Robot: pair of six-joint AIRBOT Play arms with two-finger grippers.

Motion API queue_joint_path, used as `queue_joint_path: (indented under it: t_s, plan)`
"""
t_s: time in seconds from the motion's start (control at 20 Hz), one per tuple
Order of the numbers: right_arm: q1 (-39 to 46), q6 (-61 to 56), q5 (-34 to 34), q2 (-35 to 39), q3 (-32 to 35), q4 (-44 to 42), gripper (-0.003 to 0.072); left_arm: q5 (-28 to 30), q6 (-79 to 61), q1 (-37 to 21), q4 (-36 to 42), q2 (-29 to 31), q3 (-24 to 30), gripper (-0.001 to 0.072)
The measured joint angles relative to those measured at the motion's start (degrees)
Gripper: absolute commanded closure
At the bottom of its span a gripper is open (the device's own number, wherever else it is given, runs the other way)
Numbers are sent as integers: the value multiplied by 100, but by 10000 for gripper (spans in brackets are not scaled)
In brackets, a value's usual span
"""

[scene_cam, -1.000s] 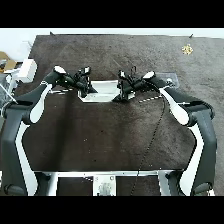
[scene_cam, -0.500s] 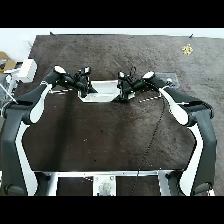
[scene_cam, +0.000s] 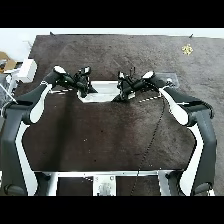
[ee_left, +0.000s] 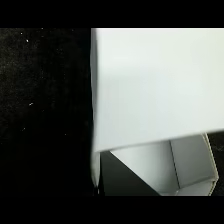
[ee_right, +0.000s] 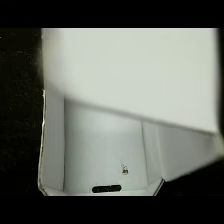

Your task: Fold the box and place the chain.

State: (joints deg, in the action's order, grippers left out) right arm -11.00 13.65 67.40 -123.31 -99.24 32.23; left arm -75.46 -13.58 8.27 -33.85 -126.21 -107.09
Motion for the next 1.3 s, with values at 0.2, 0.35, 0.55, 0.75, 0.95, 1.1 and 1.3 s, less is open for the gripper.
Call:
queue_joint_path:
  t_s: [0.2, 0.35, 0.55, 0.75, 0.95, 1.1, 1.3]
  plan:
    - [-15, -11, -28, 0, 2, 72, 308, 0, 2, 0, 0, 0, 0, 698]
    - [-17, -11, -39, 0, 2, 105, 308, 0, 2, 0, 0, 0, 0, 698]
    - [-17, -4, -52, 0, 2, 125, 308, 0, 2, 0, 0, 0, 0, 698]
    - [-17, 2, -61, 0, 2, 133, 308, 0, 2, 0, 0, 0, 0, 698]
    - [-17, 2, -66, 0, 2, 142, 308, 0, 2, 0, 0, 0, 0, 698]
    - [-17, 2, -68, 0, 2, 144, 308, 0, 2, 0, 2, 0, 0, 698]
    - [-17, 2, -72, 0, 2, 144, 308, -11, 2, -2, 52, 0, 0, 698]
